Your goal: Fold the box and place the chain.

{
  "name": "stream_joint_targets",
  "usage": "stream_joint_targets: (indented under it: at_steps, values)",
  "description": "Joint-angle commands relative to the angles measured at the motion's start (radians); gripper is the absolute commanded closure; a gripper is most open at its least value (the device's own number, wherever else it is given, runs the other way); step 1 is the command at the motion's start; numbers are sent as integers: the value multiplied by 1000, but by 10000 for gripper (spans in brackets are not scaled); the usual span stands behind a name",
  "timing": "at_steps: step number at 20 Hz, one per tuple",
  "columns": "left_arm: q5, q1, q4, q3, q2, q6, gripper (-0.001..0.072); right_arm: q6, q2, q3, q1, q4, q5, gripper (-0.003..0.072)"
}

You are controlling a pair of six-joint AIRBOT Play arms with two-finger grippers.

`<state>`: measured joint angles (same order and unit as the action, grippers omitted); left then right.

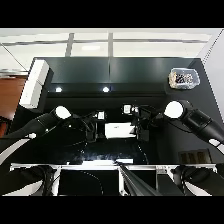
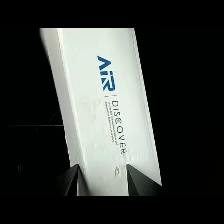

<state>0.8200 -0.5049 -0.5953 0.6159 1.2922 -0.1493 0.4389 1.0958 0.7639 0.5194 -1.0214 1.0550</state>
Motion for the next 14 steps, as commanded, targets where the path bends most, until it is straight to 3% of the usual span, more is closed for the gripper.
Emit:
stream_joint_targets:
  at_steps: [1,2,14]
  values:
    - [0,-1,-1,0,0,0,335,3,0,1,4,0,-1,365]
    - [0,-1,0,0,0,0,334,3,-2,1,4,3,-1,389]
    - [0,-1,0,0,0,-1,335,19,-40,10,4,-1,-28,390]
